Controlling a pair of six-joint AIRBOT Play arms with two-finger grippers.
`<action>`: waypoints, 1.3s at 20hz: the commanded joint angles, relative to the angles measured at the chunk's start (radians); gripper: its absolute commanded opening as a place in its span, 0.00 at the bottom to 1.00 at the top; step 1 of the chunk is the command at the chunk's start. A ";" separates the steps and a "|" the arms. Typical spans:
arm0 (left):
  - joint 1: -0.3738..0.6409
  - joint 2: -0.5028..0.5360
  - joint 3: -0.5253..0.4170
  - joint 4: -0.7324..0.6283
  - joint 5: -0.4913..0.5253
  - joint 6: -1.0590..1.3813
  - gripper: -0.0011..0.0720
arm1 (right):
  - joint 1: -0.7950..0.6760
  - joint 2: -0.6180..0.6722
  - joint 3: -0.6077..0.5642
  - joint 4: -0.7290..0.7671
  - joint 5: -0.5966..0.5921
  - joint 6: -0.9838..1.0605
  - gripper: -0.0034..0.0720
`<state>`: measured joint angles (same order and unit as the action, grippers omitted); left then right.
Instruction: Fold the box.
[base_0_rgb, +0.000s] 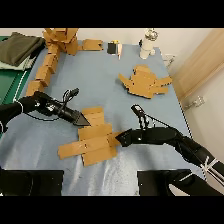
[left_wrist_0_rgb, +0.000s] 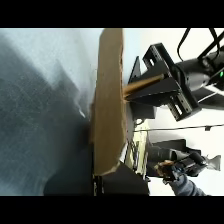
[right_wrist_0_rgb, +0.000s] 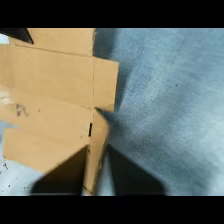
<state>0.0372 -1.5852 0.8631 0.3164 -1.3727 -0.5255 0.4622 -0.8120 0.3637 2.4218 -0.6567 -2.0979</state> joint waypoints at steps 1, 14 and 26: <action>-0.006 0.000 0.006 -0.023 -0.006 0.096 0.03 | -0.013 0.001 0.014 -0.036 0.037 0.004 0.74; -0.386 0.218 -0.034 -0.026 0.445 0.492 0.03 | -0.242 0.003 0.320 -0.346 -0.195 0.362 0.05; -0.505 0.321 -0.250 -0.116 0.610 0.791 0.03 | -0.117 0.003 0.290 -0.636 -0.125 0.632 0.05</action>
